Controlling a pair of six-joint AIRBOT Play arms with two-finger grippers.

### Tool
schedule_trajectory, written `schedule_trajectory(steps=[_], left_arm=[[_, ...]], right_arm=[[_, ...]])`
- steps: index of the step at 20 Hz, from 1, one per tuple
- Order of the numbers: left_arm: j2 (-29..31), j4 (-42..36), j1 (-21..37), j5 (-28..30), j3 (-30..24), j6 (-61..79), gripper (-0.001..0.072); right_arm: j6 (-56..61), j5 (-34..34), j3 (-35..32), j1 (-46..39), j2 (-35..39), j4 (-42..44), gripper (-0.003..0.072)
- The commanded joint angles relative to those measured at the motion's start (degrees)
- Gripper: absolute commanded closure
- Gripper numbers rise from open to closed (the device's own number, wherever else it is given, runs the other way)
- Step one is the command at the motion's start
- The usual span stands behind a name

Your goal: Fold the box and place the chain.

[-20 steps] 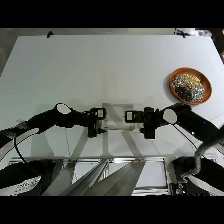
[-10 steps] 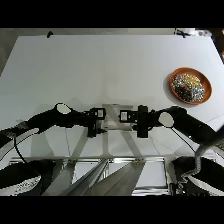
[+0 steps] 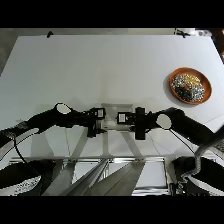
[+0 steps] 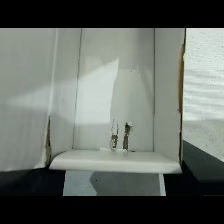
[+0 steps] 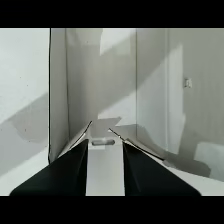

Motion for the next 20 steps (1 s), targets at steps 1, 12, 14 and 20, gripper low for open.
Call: schedule_trajectory(steps=[1, 12, 14, 20], left_arm=[[0.0, 0.0, 0.0, 0.0, 0.0, 0.1, 0.0567], [0.0, 0.0, 0.0, 0.1, 0.0, 0.1, 0.0567], [0.0, 0.0, 0.0, 0.1, 0.0, 0.1, 0.0567], [0.0, 0.0, 0.0, 0.1, 0.0, 0.1, 0.0567]], right_arm=[[0.2, -2.1, 0.0, 0.1, 0.0, 0.8, 0.0512], [0.2, -0.6, 0.0, 0.1, -2.4, 3.6, 0.0341], [0.2, -0.6, 0.0, 0.1, -2.4, 4.2, 0.0341], [7.0, 0.9, 0.0, 0.1, -0.1, 2.2, 0.0447]])
